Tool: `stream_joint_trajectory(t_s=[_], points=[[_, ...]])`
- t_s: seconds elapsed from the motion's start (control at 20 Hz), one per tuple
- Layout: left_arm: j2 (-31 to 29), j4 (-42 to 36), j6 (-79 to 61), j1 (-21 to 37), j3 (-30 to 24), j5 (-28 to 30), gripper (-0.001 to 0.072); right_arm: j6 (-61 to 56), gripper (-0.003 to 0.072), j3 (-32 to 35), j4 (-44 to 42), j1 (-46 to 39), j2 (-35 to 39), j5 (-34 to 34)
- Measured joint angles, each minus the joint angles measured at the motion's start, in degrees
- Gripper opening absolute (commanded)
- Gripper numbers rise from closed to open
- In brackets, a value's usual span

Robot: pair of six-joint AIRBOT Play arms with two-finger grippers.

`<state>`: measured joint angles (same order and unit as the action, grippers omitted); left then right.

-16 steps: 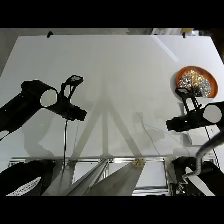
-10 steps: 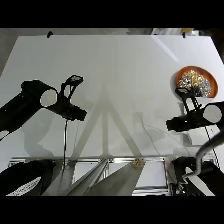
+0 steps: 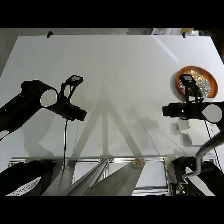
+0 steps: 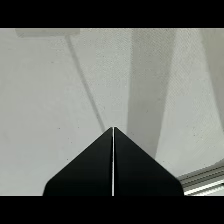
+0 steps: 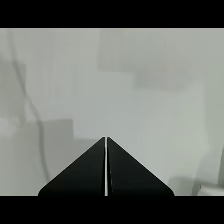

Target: Fold the box and place the chain.

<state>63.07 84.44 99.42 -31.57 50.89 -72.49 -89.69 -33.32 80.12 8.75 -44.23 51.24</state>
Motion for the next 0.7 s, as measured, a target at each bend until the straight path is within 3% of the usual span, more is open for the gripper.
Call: stream_joint_trajectory(t_s=[0.2, 0.5, 0.55, 0.6, 0.65, 0.7], points=[[0.0, 0.0, 0.0, 0.0, 0.0, 0.0, 0.0008, -1.7, 0.0017, -5.0, 8.3, -6.8, -2.6, -4.5], [0.0, 0.0, 0.0, 0.0, 0.0, 0.0, 0.0008, 0.1, 0.0019, -15.1, 19.2, -34.8, -14.0, -3.8], [0.0, 0.0, 0.0, 0.0, 0.0, 0.0, 0.0008, 1.5, 0.0091, -15.7, 19.9, -38.5, -15.4, -4.0], [0.0, 0.0, 0.0, 0.0, 0.0, 0.0, 0.0008, 3.7, 0.0358, -16.2, 20.5, -41.9, -16.6, -4.0], [0.0, 0.0, 0.0, 0.0, 0.0, 0.0, 0.0008, 6.0, 0.0424, -16.6, 20.9, -45.0, -17.5, -4.0], [0.0, 0.0, 0.0, 0.0, 0.0, 0.0, 0.0008, 7.9, 0.0425, -16.9, 21.5, -47.6, -18.3, -3.9]])
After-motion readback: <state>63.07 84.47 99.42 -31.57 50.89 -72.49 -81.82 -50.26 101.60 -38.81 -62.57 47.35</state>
